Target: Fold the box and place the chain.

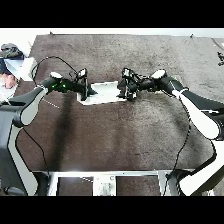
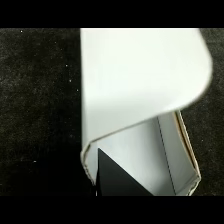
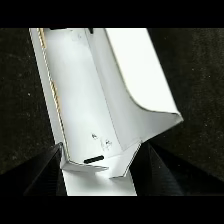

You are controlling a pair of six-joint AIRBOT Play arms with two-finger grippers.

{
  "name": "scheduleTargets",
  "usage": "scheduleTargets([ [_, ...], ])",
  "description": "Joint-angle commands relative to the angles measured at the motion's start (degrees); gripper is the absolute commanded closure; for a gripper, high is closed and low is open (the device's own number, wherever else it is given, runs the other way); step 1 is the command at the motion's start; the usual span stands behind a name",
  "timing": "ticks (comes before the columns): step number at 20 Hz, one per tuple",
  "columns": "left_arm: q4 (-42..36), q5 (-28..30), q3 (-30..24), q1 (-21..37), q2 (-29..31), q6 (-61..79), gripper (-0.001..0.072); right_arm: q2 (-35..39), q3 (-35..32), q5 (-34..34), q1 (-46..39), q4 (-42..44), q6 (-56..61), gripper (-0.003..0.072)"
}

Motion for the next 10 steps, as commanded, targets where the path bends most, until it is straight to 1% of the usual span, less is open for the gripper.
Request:
scheduleTargets([
  [1, 0.0, -0.04, -0.02, 0.0, 0.02, 0.0, 0.0698, -0.44, 0.35, 1.46, -0.04, -0.59, -2.32, 0.0103],
  [3, 0.0, -0.09, -0.02, 0.0, 0.02, 0.0, 0.0698, -1.95, 1.46, 3.02, -0.04, -0.61, -3.61, 0.0103],
  [8, 0.0, -0.13, -0.02, 0.0, 0.02, 0.0, 0.0698, -10.12, 11.65, 13.94, -1.75, 0.31, -0.11, 0.0102],
  [10, 0.0, -0.13, -0.02, 0.0, 0.02, 0.0, 0.0698, -11.63, 13.57, 17.05, -1.77, 0.7, 0.46, 0.0102],
])
